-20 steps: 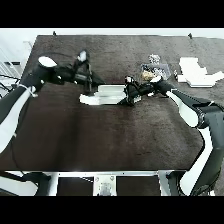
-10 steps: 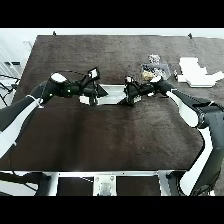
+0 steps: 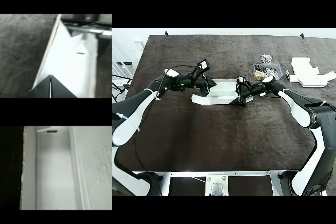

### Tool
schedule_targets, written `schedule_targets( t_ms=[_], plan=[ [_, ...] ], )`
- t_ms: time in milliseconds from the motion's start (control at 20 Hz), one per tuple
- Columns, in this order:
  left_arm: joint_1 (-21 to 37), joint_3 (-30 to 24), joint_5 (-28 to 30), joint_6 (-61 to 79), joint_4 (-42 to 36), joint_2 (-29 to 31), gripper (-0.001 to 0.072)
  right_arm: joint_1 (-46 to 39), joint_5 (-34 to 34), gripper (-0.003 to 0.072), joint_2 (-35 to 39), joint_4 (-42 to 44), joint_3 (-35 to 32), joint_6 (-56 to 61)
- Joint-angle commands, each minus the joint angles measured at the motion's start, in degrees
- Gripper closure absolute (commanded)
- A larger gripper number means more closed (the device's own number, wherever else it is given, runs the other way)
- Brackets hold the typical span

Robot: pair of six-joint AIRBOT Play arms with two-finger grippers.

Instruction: Fold the box and place the chain.

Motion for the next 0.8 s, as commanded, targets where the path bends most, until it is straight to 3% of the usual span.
schedule_targets(
  t_ms=[0, 300, 750],
  plan=[
    [0.3, 3.1, 0.0, -0.6, -0.1, -3.1, 0.0693, 0.0, 0.0, 0.0103, 0.0, 0.0, 0.0, 0.0],
    [0.0, 3.1, 2.4, -0.9, 0.1, -6.4, 0.0692, 0.0, 0.0, 0.0103, 0.0, 0.0, 0.0, 0.0],
    [0.0, 3.1, 1.1, -1.9, 1.0, -8.2, 0.0692, 0.0, 0.0, 0.0103, 0.0, 0.0, 0.0, 0.0]
  ],
)
